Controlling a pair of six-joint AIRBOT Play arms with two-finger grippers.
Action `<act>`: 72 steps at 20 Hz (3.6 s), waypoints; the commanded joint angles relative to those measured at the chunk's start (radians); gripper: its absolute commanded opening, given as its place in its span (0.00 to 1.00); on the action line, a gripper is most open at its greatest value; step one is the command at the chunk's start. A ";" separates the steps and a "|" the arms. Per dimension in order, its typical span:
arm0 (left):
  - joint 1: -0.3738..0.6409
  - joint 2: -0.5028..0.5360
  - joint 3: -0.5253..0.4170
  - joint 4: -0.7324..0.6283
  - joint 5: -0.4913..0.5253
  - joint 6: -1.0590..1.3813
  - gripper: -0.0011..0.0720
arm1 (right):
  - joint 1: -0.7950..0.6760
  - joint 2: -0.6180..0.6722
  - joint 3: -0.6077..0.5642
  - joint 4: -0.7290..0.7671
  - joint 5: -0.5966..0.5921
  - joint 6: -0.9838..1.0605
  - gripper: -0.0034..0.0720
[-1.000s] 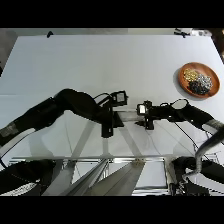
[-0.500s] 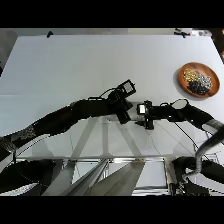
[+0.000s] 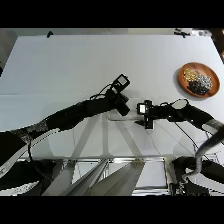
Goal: Fold the box and place the chain.
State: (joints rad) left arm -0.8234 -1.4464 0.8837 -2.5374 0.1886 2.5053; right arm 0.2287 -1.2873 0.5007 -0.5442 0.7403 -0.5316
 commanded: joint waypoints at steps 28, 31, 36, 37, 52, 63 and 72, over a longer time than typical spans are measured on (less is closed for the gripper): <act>0.013 0.328 0.001 0.114 0.267 -0.042 0.09 | 0.001 0.000 0.000 -0.001 0.001 0.000 0.68; 0.020 0.433 0.001 0.299 0.373 -0.142 0.02 | 0.001 0.000 0.000 -0.001 0.001 0.000 0.68; 0.114 0.616 0.001 0.565 0.593 -0.570 0.02 | 0.001 0.000 0.000 -0.001 0.001 0.000 0.68; 0.140 0.664 0.001 0.592 0.634 -0.610 0.02 | 0.001 0.000 0.000 -0.001 0.001 0.000 0.68; 0.209 0.359 -0.032 0.581 0.850 -0.060 0.54 | 0.001 0.000 0.000 -0.001 0.002 0.000 0.68; 0.168 0.170 -0.032 0.578 0.745 0.218 0.98 | 0.001 0.000 0.000 -0.001 0.002 0.000 0.68; 0.107 0.125 -0.032 0.581 0.624 0.129 0.98 | 0.001 0.000 0.000 -0.001 0.002 0.000 0.68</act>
State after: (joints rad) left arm -0.7086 -1.3144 0.8524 -1.9583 0.8661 2.6843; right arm 0.2287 -1.2873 0.5003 -0.5457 0.7418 -0.5320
